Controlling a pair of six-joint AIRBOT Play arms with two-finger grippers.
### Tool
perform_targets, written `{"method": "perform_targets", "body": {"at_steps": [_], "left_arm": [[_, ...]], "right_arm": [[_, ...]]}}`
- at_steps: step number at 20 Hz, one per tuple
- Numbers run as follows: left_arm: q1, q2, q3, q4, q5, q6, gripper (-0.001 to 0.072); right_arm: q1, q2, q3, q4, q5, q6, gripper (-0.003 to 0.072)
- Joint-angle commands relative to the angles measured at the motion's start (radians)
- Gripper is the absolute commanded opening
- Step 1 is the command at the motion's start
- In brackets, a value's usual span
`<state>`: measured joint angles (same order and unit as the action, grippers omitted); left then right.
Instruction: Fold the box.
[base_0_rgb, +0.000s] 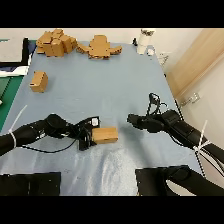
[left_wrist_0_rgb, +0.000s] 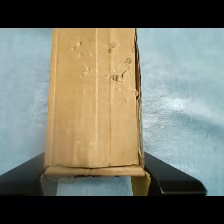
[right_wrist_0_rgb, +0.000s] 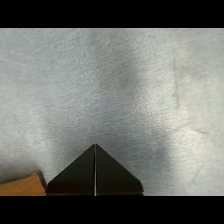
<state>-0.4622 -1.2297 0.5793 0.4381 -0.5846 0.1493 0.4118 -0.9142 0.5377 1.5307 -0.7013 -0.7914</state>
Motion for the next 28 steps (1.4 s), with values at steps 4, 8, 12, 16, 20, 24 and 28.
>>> {"method": "perform_targets", "body": {"at_steps": [4, 8, 12, 16, 20, 24, 28], "left_arm": [[0.29, 0.117, 0.01, 0.02, 0.179, -0.259, 0.0599], [0.636, 0.13, 0.01, 0.111, 0.153, -0.365, 0.06], [0.901, 0.13, 0.01, 0.137, 0.097, -0.378, 0.06], [0.997, 0.125, 0.011, 0.17, 0.093, -0.379, 0.0599], [0.999, 0.035, 0.043, 0.169, 0.142, -0.389, 0.0599], [0.995, -0.103, 0.166, 0.167, 0.13, -0.482, 0.0599], [0.965, -0.216, 0.314, 0.168, 0.122, -0.492, 0.0599]], "right_arm": [[-0.001, -0.008, 0.001, -0.01, 0.024, 0.032, 0.0003], [-0.001, -0.008, 0.001, -0.025, 0.024, 0.032, 0.0003], [-0.001, -0.008, 0.001, -0.032, 0.025, 0.032, 0.0003], [-0.001, -0.008, 0.001, -0.031, 0.056, 0.032, 0.0003], [-0.001, -0.008, 0.001, -0.027, 0.066, 0.032, 0.0003], [-0.001, -0.008, 0.001, -0.019, 0.066, 0.032, 0.0004], [0.0, -0.008, 0.001, -0.018, 0.09, 0.036, 0.0003]]}}
